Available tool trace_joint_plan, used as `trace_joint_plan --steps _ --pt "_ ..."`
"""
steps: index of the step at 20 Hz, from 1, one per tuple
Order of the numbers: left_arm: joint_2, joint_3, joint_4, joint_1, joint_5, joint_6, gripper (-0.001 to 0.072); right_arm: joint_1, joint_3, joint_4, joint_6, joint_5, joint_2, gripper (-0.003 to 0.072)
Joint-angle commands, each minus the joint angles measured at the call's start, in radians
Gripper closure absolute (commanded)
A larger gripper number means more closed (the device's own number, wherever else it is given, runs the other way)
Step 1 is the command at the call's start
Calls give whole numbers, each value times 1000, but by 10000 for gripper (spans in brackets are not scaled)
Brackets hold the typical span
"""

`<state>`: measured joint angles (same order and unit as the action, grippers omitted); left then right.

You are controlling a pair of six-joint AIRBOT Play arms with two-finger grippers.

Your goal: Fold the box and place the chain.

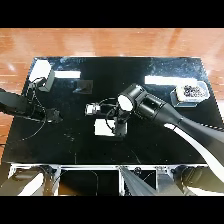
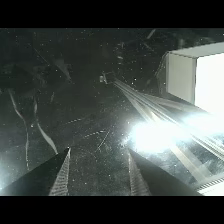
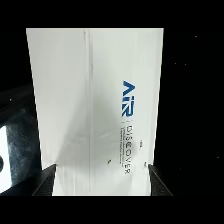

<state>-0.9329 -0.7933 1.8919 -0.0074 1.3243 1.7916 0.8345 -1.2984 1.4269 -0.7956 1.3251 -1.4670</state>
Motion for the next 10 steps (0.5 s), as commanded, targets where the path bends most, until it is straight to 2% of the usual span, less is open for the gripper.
trace_joint_plan --steps 1,10 --pt "0 0 0 1 -3 -1 244 -6 7 -6 19 -3 -2 -23" --pt "0 0 2 1 -4 0 244 -5 64 47 18 -58 -6 -21"
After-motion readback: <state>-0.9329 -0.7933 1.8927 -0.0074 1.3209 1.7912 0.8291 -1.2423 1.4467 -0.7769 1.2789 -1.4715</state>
